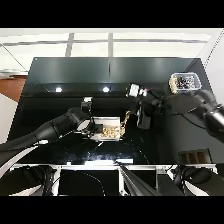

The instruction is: Fold the box and place the chain.

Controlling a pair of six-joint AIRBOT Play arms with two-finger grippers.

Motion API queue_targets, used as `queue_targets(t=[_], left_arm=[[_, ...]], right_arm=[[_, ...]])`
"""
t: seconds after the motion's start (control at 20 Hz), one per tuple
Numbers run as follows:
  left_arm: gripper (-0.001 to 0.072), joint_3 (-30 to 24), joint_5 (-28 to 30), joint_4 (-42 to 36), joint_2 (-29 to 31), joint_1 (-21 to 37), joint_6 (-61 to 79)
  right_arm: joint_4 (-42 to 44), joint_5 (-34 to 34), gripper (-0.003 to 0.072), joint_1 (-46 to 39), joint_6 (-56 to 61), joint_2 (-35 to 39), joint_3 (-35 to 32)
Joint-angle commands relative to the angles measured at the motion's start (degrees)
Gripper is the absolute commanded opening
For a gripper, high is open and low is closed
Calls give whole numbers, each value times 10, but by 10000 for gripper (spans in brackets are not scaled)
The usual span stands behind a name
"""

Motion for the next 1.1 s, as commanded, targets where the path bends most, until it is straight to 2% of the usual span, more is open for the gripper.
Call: queue_targets(t=[0.0, 0.2, 0.65, 0.7, 0.75, 0.8, 1.05], left_arm=[[35, 0, 0, 0, 0, 1, 0], [34, 0, 0, 0, 0, 1, 0], [35, 0, 2, 0, 0, 0, 0], [35, 0, 2, 0, 0, 1, 0], [34, 0, 2, 0, 0, 1, 0], [35, 0, 2, 0, 0, 1, 0], [34, 0, 2, 0, 0, 1, 0]], right_arm=[[56, -74, 20, 0, 56, 15, 80], [122, -86, 20, 4, 66, 14, 108], [122, -79, 21, 57, 81, -39, 107], [117, -79, 101, 57, 88, -43, 107], [100, -76, 356, 57, 89, -42, 107], [83, -77, 442, 55, 90, -42, 107], [-18, -122, 441, -33, 123, -42, 99]])
